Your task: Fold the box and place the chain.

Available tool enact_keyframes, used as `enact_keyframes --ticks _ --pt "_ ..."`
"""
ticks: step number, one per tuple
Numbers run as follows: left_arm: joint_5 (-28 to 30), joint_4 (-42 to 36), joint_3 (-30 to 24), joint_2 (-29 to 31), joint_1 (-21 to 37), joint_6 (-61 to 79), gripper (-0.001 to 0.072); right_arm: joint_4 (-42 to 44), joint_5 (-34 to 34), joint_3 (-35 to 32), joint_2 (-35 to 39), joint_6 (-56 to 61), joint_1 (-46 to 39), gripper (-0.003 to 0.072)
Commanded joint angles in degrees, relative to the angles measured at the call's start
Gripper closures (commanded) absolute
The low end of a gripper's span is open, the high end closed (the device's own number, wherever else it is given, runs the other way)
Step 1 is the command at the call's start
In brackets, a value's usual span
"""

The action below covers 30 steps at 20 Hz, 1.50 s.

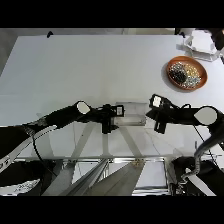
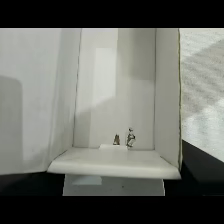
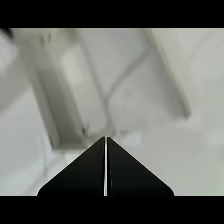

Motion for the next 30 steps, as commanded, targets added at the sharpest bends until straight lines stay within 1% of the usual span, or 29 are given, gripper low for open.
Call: enact_keyframes --ticks 1,2,3,4,5,7,8,9,10,14,17,22,27,28,29,30 --pt "0.00 0.00 0.02 0.04 -0.02 0.00 0.0505 -13.94 4.79 0.02 0.00 0.20 0.00 0.0526" --pt "-0.02 0.02 0.02 0.04 -0.02 0.00 0.0505 -13.20 3.91 -0.26 -0.66 -0.35 0.00 0.0359" --pt "-0.02 0.02 0.02 0.04 -0.02 0.00 0.0505 -12.92 2.21 -0.85 -1.60 -1.60 0.00 0.0326" --pt "0.00 0.02 0.02 0.04 -0.02 0.00 0.0505 -12.44 0.79 -1.44 -2.71 -3.54 0.02 0.0328" --pt "0.00 0.02 0.02 0.04 -0.02 0.00 0.0505 -11.06 -0.04 -1.68 -4.04 -6.19 0.00 0.0355" --pt "0.00 0.02 0.02 0.04 -0.02 0.00 0.0505 -6.32 -0.37 -1.70 -7.06 -12.61 0.02 0.0380" --pt "0.00 0.02 0.02 0.04 -0.02 0.00 0.0505 -3.76 -0.48 -1.70 -8.35 -16.20 0.02 0.0452" --pt "0.00 0.02 0.02 0.04 -0.02 0.00 0.0505 -1.73 -0.72 -1.70 -9.31 -19.17 0.02 0.0556" --pt "0.00 0.00 0.02 0.04 -0.02 0.00 0.0505 -0.02 -1.33 -1.70 -10.21 -21.18 0.02 0.0585" --pt "0.00 0.02 0.02 0.04 -0.02 0.00 0.0505 2.25 -4.26 -1.70 -12.61 -22.49 0.02 0.0585" --pt "0.00 0.02 0.02 0.04 -0.02 0.00 0.0505 5.46 -3.91 -1.70 -13.05 -24.04 0.02 0.0585" --pt "0.00 0.02 0.02 0.04 -0.02 0.00 0.0505 6.47 -4.28 -1.70 -13.07 -24.04 0.02 0.0585" --pt "0.00 0.00 0.02 0.04 -0.02 0.00 0.0505 10.36 -4.28 -1.70 -13.31 -25.55 0.02 0.0587" --pt "0.00 0.00 0.02 0.04 -0.02 0.00 0.0505 10.69 -4.35 -1.73 -13.79 -25.55 0.02 0.0599" --pt "0.00 0.02 0.02 0.04 -0.02 0.00 0.0505 11.34 -4.33 -1.73 -14.51 -25.55 0.02 0.0632" --pt "0.00 0.02 0.02 0.04 -0.02 0.00 0.0505 12.52 -4.31 -1.73 -15.32 -25.70 0.35 0.0644"
